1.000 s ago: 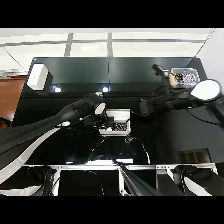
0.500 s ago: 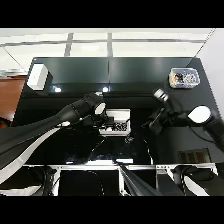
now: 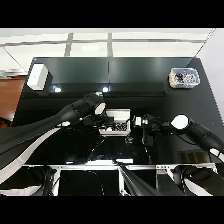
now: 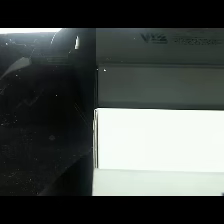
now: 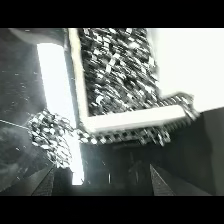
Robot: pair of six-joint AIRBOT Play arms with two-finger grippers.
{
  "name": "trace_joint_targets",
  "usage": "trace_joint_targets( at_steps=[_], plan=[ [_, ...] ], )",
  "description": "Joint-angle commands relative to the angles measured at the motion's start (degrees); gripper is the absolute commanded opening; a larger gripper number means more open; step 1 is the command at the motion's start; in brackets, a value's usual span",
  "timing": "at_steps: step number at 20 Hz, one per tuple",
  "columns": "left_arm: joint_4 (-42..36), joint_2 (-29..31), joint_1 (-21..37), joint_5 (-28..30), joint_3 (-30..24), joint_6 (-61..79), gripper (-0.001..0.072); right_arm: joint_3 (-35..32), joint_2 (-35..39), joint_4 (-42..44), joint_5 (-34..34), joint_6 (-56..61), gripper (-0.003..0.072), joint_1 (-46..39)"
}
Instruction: Fold the box and place the chain.
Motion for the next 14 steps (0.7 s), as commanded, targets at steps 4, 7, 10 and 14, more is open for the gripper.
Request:
trace_joint_targets(
  at_steps=[4,7,10,14],
  plan=[
    [0.0,0.0,0.0,-0.1,0.0,0.0,0.0027,-0.2,-0.6,2.3,2.7,-4.3,0.0711,0.7],
    [0.0,0.0,0.0,-0.1,0.0,0.0,0.0026,-0.2,-0.6,2.2,4.6,-4.3,0.0711,0.7],
    [0.0,0.0,0.0,-0.1,0.0,0.0,0.0027,-0.2,-0.6,0.0,5.8,-4.2,0.0711,1.5],
    [0.0,0.0,0.0,-0.1,0.0,0.0,0.0026,-0.2,-0.6,-0.2,5.8,-4.2,0.0711,1.8]
  ],
)
